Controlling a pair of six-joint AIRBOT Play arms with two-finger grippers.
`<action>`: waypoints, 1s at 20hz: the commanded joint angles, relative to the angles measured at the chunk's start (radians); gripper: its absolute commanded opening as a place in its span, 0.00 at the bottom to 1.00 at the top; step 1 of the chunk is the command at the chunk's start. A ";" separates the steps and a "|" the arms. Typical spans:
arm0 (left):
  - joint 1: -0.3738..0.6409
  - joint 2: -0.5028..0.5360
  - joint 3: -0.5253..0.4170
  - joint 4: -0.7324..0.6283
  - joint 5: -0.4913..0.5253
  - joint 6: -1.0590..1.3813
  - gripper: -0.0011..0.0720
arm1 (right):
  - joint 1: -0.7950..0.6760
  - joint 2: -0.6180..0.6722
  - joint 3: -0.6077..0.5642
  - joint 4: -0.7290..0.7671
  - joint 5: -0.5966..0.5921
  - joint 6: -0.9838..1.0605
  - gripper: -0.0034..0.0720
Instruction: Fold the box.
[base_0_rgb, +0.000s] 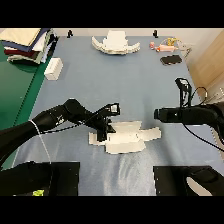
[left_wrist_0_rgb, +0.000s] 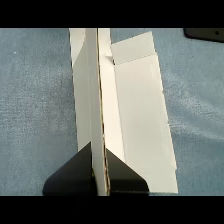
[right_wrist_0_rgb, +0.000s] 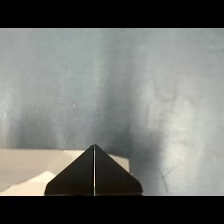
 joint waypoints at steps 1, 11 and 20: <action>0.000 0.001 -0.001 0.003 0.002 0.000 0.03 | 0.019 0.002 0.000 0.106 -0.133 -0.164 0.05; -0.001 0.001 -0.001 0.003 0.002 0.000 0.03 | 0.692 0.183 -0.160 -0.032 -0.113 -0.532 0.68; -0.001 0.000 -0.001 0.003 0.001 0.000 0.03 | 0.766 -0.060 -0.268 -0.383 0.281 -0.575 0.83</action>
